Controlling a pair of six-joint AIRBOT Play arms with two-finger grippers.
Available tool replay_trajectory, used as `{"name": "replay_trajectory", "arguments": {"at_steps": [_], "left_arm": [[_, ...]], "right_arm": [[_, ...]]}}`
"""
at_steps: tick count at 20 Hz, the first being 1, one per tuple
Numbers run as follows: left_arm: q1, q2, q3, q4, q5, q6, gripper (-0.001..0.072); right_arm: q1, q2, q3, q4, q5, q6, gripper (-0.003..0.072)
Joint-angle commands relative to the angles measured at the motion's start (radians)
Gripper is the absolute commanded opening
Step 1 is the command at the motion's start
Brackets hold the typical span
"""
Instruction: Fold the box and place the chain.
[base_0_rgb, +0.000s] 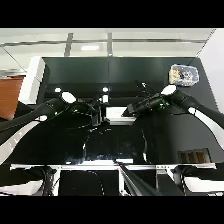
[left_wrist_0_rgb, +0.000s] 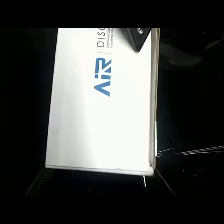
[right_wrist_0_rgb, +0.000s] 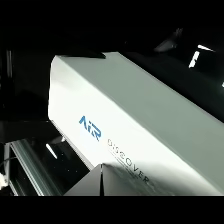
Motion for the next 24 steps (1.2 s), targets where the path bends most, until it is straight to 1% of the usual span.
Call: {"name": "replay_trajectory", "arguments": {"at_steps": [1,3,5,6,7,8,11,13,16,18,20,22,24], "left_arm": [[0.000,0.001,0.001,0.000,0.002,0.000,0.0333],[0.000,0.001,0.002,-0.001,0.003,0.000,0.0333],[0.000,0.001,0.004,-0.004,0.008,-0.038,0.0334],[0.000,0.001,0.007,-0.004,0.008,-0.071,0.0371],[0.000,0.003,0.010,-0.003,0.007,-0.096,0.0504],[0.000,0.010,0.014,0.007,0.000,-0.096,0.0708],[0.001,0.060,0.043,0.071,0.000,-0.095,0.0716],[-0.001,0.098,0.073,0.073,0.000,-0.082,0.0717],[-0.041,0.093,0.125,-0.021,-0.003,-0.095,0.0713],[-0.095,0.048,0.183,-0.024,-0.006,-0.202,0.0712],[-0.123,-0.016,0.256,-0.023,-0.059,-0.249,0.0712],[-0.127,-0.076,0.313,-0.023,-0.080,-0.286,0.0712],[-0.122,-0.120,0.337,-0.021,-0.082,-0.299,0.0712]], "right_arm": [[-0.022,0.038,0.024,-0.013,0.077,-0.097,0.0013],[-0.087,0.097,0.035,-0.066,0.185,-0.102,0.0012],[-0.196,0.177,0.035,-0.147,0.273,-0.075,0.0012],[-0.253,0.214,0.035,-0.181,0.294,-0.053,0.0012],[-0.311,0.252,0.035,-0.206,0.312,-0.039,0.0013],[-0.362,0.284,0.034,-0.213,0.327,-0.034,0.0013],[-0.478,0.359,0.032,-0.212,0.368,-0.033,0.0013],[-0.512,0.385,0.027,-0.211,0.375,-0.023,0.0013],[-0.507,0.385,0.016,-0.202,0.349,-0.024,0.0013],[-0.507,0.384,-0.010,-0.163,0.330,-0.061,0.0013],[-0.507,0.384,-0.029,-0.145,0.321,-0.065,0.0013],[-0.507,0.384,-0.031,-0.145,0.321,-0.065,0.0013],[-0.507,0.384,-0.031,-0.145,0.320,-0.067,0.0013]]}}
